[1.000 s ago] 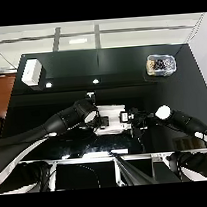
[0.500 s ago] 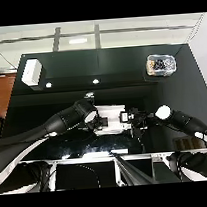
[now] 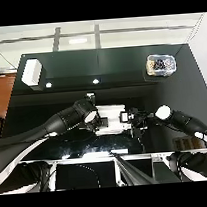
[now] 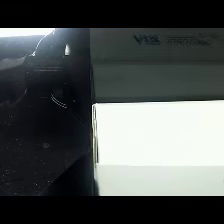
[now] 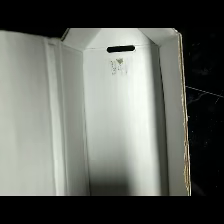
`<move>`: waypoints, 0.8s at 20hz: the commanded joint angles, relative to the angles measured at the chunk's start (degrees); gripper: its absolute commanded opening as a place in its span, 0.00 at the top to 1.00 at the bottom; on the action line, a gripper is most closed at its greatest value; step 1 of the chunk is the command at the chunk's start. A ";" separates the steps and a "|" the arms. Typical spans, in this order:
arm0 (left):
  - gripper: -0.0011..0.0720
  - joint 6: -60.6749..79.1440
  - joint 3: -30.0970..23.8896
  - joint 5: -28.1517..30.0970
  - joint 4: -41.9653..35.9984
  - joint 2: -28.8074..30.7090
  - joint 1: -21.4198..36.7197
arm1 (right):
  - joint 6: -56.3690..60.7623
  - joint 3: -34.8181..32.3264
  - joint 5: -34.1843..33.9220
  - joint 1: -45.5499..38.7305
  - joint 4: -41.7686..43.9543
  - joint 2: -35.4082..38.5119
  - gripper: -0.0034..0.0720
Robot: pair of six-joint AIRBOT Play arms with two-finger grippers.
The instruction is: Fold the box and place the chain.
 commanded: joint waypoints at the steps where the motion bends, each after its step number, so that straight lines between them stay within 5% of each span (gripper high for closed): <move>1: 0.95 0.96 0.02 0.85 -0.22 -0.02 0.02 | 3.32 -0.02 0.24 0.00 0.07 -0.02 0.39; 2: 0.95 0.96 0.02 0.85 -0.20 0.00 0.02 | 3.80 0.00 0.24 0.00 0.11 0.07 0.13; 3: 0.95 1.01 0.02 0.55 0.15 0.00 0.02 | 3.82 0.04 0.22 0.00 0.02 0.50 0.09; 16: 0.95 5.29 0.02 -0.11 2.58 0.26 1.42 | 11.74 3.02 6.82 0.02 -13.79 8.09 0.10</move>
